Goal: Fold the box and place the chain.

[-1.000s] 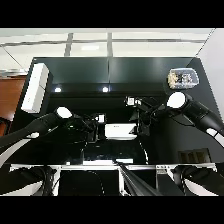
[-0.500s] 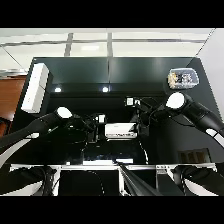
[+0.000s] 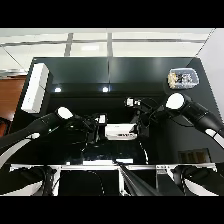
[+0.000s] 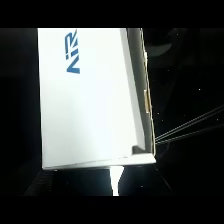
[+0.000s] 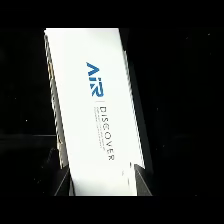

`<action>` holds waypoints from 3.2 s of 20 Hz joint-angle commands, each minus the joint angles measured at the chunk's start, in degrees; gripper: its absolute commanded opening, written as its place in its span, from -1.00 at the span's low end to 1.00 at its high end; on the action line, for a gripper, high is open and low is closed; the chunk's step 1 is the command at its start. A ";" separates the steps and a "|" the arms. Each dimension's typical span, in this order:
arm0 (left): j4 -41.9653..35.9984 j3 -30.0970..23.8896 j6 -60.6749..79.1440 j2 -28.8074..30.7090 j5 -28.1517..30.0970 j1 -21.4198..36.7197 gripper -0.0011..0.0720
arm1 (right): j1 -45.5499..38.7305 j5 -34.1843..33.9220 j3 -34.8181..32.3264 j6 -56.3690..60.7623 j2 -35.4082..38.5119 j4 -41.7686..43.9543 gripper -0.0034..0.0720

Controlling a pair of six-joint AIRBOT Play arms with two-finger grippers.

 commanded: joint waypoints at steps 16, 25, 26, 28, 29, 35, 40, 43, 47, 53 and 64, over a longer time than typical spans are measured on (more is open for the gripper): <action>0.02 0.02 0.00 -0.04 0.07 -0.04 0.36 | 0.07 1.01 -0.55 0.13 -0.24 -1.29 0.22; 0.02 0.02 -0.02 -0.04 0.07 -0.04 0.36 | 0.07 1.40 -0.55 0.11 -0.22 -1.51 0.43; 0.02 0.02 -0.02 -0.04 0.07 -0.04 0.37 | 0.07 1.38 -0.55 0.09 -0.22 -1.55 0.43; 0.02 0.02 -0.02 -0.04 0.07 -0.04 0.36 | 0.07 1.40 -0.55 0.11 -0.22 -1.57 0.43; 0.00 0.02 -0.02 -0.04 0.07 -0.04 0.37 | 0.07 1.40 -0.55 0.11 -0.22 -1.57 0.43; 0.02 0.02 -0.02 -0.04 0.04 -0.04 0.36 | 2.16 2.05 -0.55 0.22 0.22 -4.61 0.42; 0.00 0.02 -0.02 -0.04 0.04 -0.04 0.36 | 4.92 -0.15 -0.52 1.53 0.22 -7.72 0.37; 0.00 0.02 -0.02 -0.04 0.04 -0.04 0.36 | 4.90 0.26 0.17 2.54 1.22 -7.67 0.37; 0.02 0.02 -0.02 -0.04 0.07 -0.04 0.36 | 4.90 0.48 1.84 5.99 3.93 -7.50 0.38; 0.00 0.02 -0.02 -0.04 0.13 -0.04 0.36 | 3.52 7.10 1.99 22.88 8.39 -7.23 0.37; -0.02 0.02 -0.02 -0.02 0.26 -0.04 0.36 | -4.26 1.86 -10.10 41.46 5.60 25.40 -0.87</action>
